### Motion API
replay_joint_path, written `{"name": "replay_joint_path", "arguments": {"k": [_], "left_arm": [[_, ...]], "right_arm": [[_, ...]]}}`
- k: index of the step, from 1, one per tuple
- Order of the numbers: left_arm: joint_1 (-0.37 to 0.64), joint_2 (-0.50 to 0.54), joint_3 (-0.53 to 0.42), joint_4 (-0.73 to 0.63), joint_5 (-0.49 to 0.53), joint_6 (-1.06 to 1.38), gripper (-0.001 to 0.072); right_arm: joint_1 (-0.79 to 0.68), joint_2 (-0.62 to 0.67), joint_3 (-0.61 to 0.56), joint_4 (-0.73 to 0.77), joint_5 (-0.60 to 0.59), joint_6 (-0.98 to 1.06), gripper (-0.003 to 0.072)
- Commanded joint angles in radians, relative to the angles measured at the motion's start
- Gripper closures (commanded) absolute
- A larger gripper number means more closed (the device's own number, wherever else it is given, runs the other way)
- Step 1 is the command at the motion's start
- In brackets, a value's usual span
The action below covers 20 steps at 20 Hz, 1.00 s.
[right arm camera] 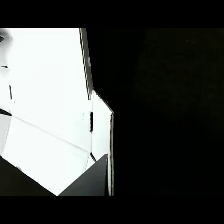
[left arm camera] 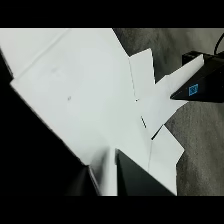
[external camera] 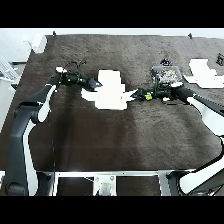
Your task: Fold the box and place the chain.
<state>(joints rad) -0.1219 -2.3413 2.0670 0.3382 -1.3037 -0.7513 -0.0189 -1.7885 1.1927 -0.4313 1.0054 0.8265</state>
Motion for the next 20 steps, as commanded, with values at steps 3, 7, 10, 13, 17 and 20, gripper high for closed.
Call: {"name": "replay_joint_path", "arguments": {"k": [3, 7, 10, 13, 17, 20], "left_arm": [[0.000, 0.000, 0.000, -0.001, -0.020, 0.009, 0.0600], [0.000, 0.000, 0.000, -0.002, -0.050, 0.037, 0.0687], [0.000, 0.000, 0.000, -0.002, -0.072, 0.082, 0.0688], [0.000, 0.000, 0.000, -0.002, -0.089, 0.145, 0.0689], [0.000, 0.000, -0.001, -0.002, -0.103, 0.251, 0.0692], [0.000, 0.004, -0.036, -0.032, -0.129, 0.373, 0.0694]], "right_arm": [[0.001, 0.000, 0.000, 0.000, 0.000, 0.000, 0.0674], [0.000, 0.000, 0.000, 0.000, 0.000, 0.000, 0.0673], [-0.008, 0.000, 0.000, 0.001, 0.000, 0.000, 0.0460], [-0.028, 0.002, 0.001, 0.005, 0.001, 0.000, 0.0409], [-0.108, 0.017, 0.001, 0.094, 0.001, -0.071, 0.0409], [-0.180, 0.034, 0.001, 0.204, 0.012, -0.117, 0.0410]]}}
